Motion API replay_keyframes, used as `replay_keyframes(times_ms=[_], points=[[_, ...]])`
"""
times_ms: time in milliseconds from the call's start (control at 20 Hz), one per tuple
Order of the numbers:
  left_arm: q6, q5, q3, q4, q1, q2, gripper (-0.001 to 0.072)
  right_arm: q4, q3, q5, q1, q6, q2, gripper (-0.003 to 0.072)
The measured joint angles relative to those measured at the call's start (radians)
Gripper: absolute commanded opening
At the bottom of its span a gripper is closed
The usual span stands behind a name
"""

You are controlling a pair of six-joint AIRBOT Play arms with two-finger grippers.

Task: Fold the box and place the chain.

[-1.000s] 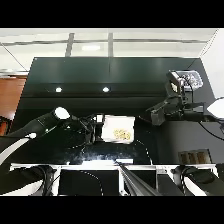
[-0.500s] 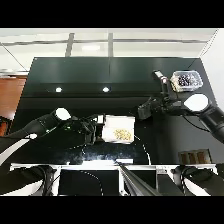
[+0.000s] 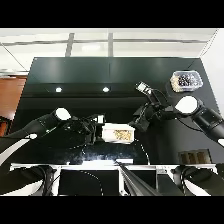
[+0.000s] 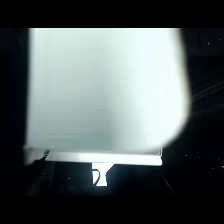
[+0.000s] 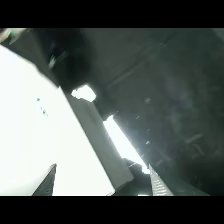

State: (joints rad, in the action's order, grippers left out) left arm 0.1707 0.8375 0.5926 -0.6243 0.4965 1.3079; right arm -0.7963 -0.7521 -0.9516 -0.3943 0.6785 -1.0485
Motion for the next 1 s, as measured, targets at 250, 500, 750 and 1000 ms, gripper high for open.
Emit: replay_keyframes(times_ms=[250, 500, 750, 1000], points=[[0.0, -0.001, 0.0, 0.0, 0.0, 0.0, 0.0351, -0.018, 0.071, -0.018, -0.035, -0.022, 0.07, 0.0671], [0.0, -0.001, 0.0, 0.0, 0.0, 0.0, 0.0351, -0.026, 0.136, 0.082, -0.124, -0.055, 0.117, 0.0672], [0.0, -0.002, 0.0, 0.0, 0.0, 0.0, 0.0351, -0.06, 0.15, 0.11, -0.164, -0.081, 0.127, 0.0671], [0.0, -0.002, 0.0, 0.0, 0.0, 0.0, 0.0351, -0.074, 0.153, 0.119, -0.172, -0.134, 0.128, 0.0671]])
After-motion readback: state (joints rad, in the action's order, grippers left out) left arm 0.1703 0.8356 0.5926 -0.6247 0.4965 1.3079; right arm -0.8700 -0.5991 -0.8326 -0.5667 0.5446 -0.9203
